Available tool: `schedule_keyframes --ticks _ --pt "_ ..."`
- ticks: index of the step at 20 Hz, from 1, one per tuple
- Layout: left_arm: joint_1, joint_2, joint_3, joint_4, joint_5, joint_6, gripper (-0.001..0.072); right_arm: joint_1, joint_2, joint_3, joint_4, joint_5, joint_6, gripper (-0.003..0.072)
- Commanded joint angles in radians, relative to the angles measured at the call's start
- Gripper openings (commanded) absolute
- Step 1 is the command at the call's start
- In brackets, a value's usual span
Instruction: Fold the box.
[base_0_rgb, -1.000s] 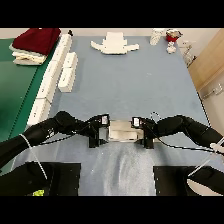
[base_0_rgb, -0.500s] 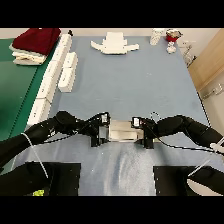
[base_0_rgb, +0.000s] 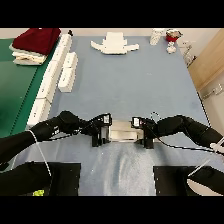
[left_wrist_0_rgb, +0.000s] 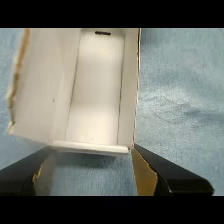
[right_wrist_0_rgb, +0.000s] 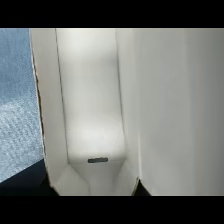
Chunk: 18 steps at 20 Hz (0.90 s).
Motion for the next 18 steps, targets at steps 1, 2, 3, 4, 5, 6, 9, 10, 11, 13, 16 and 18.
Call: schedule_keyframes --ticks 1,2,3,4,5,6,9,10,11,13,16,18 --pt "-0.015 -0.033 0.019 -0.003 0.002 0.018 0.0695 0.000 0.001 0.001 0.000 0.000 0.000 0.0531" --pt "-0.015 -0.040 0.024 -0.003 0.002 0.018 0.0695 0.000 0.001 0.001 0.000 0.000 0.000 0.0531" --pt "-0.015 -0.046 0.027 -0.002 0.002 0.024 0.0695 0.000 0.001 0.001 0.000 0.000 0.000 0.0531" --pt "-0.015 -0.052 0.031 -0.003 0.000 0.048 0.0695 0.000 0.001 0.001 0.000 0.000 0.000 0.0530" --pt "-0.015 -0.059 0.035 -0.003 0.000 0.064 0.0695 0.000 0.001 0.001 0.000 0.000 0.000 0.0531" --pt "-0.015 -0.066 0.037 -0.003 0.000 0.069 0.0694 0.000 0.001 0.001 0.000 0.000 0.000 0.0531" --pt "-0.016 -0.082 0.042 -0.002 -0.011 0.105 0.0694 0.000 0.001 0.001 0.000 0.000 0.000 0.0530" --pt "-0.015 -0.082 0.042 -0.003 -0.011 0.104 0.0694 0.000 0.001 0.001 0.000 0.000 0.000 0.0531" --pt "-0.015 -0.082 0.042 -0.002 -0.012 0.105 0.0694 0.000 0.001 0.001 0.000 0.000 0.000 0.0530" --pt "-0.015 -0.082 0.042 -0.002 -0.016 0.108 0.0694 0.000 0.001 0.001 0.000 0.000 0.000 0.0531" --pt "-0.015 -0.082 0.042 -0.002 -0.016 0.108 0.0693 0.000 0.001 0.001 0.000 0.000 0.000 0.0531" --pt "-0.015 -0.082 0.042 -0.002 -0.016 0.108 0.0515 0.000 0.001 0.001 0.000 0.000 0.000 0.0531"
